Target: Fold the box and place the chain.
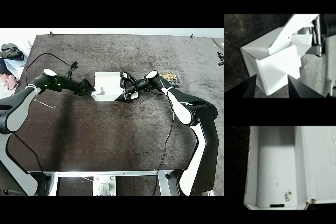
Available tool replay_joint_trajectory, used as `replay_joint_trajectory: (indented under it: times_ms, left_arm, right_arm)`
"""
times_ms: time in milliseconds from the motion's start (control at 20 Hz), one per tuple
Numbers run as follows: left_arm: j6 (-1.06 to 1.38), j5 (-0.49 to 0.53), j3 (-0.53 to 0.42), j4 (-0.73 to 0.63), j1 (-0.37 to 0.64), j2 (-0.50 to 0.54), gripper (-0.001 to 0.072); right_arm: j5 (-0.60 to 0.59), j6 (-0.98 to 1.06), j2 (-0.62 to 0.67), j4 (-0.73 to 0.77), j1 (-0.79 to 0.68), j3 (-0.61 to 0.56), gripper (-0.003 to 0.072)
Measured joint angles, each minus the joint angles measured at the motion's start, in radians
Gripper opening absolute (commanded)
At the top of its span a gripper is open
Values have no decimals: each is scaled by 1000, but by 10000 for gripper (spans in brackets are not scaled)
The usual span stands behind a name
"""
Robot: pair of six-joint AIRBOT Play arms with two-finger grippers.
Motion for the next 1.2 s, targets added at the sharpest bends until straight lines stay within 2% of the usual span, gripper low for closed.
replay_joint_trajectory:
  times_ms: [550,1200]
  left_arm:
    - [-335,53,143,326,-128,0,419]
    - [-703,166,172,639,-253,-8,416]
  right_arm:
    - [0,0,0,0,0,0,449]
    - [0,0,0,0,0,0,449]
